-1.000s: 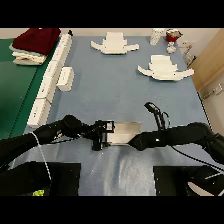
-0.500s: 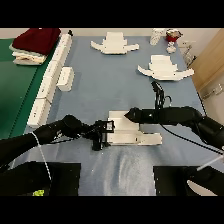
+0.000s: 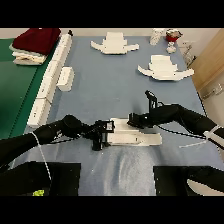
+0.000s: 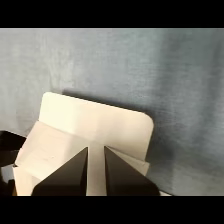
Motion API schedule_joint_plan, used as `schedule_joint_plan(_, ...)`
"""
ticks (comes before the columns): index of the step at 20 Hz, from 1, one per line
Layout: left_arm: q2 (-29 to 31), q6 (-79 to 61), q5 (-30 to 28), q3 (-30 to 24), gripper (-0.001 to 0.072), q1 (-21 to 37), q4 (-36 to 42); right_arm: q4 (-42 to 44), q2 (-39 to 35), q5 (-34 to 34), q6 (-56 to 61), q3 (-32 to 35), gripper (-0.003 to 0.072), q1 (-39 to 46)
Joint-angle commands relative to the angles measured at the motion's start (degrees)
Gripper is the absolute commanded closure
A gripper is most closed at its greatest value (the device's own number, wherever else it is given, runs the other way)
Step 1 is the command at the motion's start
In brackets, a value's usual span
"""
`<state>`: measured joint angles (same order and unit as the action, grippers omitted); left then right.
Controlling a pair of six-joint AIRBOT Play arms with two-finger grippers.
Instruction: Fold the box.
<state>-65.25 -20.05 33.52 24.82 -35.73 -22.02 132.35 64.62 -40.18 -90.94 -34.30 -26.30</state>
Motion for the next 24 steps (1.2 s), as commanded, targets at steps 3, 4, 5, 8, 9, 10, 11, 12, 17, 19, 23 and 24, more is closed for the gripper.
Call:
schedule_joint_plan(3, -0.04, 0.0, -0.04, 0.07, 0.0278, 0.0, -0.02, -0.15, 1.31, -2.45, -3.26, -0.02, 0.0537, 0.15)
schedule_joint_plan(4, -0.04, -0.02, -0.04, 0.07, 0.0277, 0.0, -0.02, -0.15, 1.31, -2.45, -3.26, -0.02, 0.0537, 0.15)
schedule_joint_plan(5, -0.04, -0.02, -0.04, 0.07, 0.0277, 0.0, -0.02, -0.15, 1.25, -2.45, -3.26, -0.02, 0.0537, 0.17)
schedule_joint_plan(8, -0.04, -0.02, -0.04, 0.07, 0.0277, 0.0, -0.02, -0.2, -0.68, -3.04, -5.22, -0.11, 0.0537, 0.26)
schedule_joint_plan(9, -0.04, -0.02, -0.04, 0.07, 0.0277, 0.0, -0.02, -0.24, -2.03, -3.34, -6.36, -0.2, 0.0537, 0.28)
schedule_joint_plan(10, -0.04, -0.02, -0.04, 0.07, 0.0278, 0.0, -0.02, -1.36, -3.78, -3.52, -7.1, -0.63, 0.0537, 0.31)
schedule_joint_plan(11, -0.04, -0.02, -0.04, 0.07, 0.0277, 0.0, -0.02, -4.24, -5.88, -4.0, -7.1, -1.53, 0.0537, 0.39)
schedule_joint_plan(12, -0.04, -0.02, -0.04, 0.07, 0.0278, 0.0, -0.02, -8.04, -8.09, -4.96, -7.08, -2.67, 0.0537, 0.42)
schedule_joint_plan(17, -0.04, -0.02, -0.04, 0.07, 0.0277, 0.0, -0.02, -19.76, -21.14, -18.18, -17.11, -5.46, 0.0537, 0.13)
schedule_joint_plan(19, -0.04, -0.02, -0.04, 0.07, 0.0277, 0.0, -0.02, -17.92, -24.87, -26.25, -25.03, -3.89, 0.0536, -0.68)
schedule_joint_plan(23, -0.04, -0.02, -0.04, 0.07, 0.0277, 0.0, -0.02, -21.57, -28.98, -30.27, -33.92, 1.97, 0.0301, -3.67)
schedule_joint_plan(24, -0.04, -0.02, -0.04, 0.07, 0.0277, 0.0, -0.02, -22.95, -28.87, -29.11, -35.78, 3.41, 0.0297, -3.89)
